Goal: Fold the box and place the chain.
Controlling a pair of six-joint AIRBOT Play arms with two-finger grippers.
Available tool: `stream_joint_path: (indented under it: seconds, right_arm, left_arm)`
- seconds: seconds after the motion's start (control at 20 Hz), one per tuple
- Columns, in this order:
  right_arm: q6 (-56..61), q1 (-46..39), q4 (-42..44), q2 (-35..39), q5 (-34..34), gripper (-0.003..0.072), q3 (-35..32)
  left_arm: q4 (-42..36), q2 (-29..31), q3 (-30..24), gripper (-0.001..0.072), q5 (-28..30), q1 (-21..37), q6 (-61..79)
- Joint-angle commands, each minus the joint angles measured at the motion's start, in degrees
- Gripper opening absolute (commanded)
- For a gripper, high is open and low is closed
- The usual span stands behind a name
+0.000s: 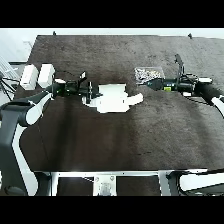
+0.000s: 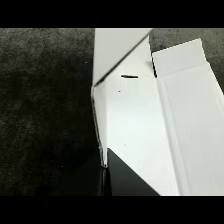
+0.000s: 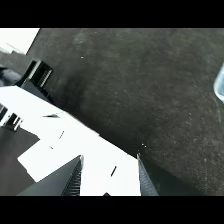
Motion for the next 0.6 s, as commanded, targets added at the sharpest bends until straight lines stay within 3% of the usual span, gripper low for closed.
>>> stream_joint_path:
  seconds: [0.0, 0.2, 0.3, 0.4, 0.55]
  right_arm:
    - [-6.86, 0.87, 0.59, 4.79, 0.24, 0.0406, -4.57]
    - [-20.20, 5.81, 0.48, 10.73, 0.24, 0.0406, -13.07]
    - [-26.75, 9.29, -3.87, 10.82, -0.31, 0.0419, -15.34]
    - [-29.66, 12.92, -9.99, 10.80, -4.13, 0.0541, -16.35]
    - [-34.07, 17.57, -16.72, 10.82, -12.02, 0.0577, -16.37]
  left_arm:
    - [0.04, 0.09, -0.02, 0.0022, 0.46, 0.04, 0.00]
    - [0.02, 0.09, -0.02, 0.0022, 0.50, 0.04, 0.00]
    - [0.02, 0.09, -0.02, 0.0022, 0.48, 0.04, 0.00]
    - [0.02, 0.09, -0.02, 0.0022, 0.57, 0.04, 0.00]
    - [0.02, 0.09, -0.02, 0.0022, 0.52, 0.04, 0.00]
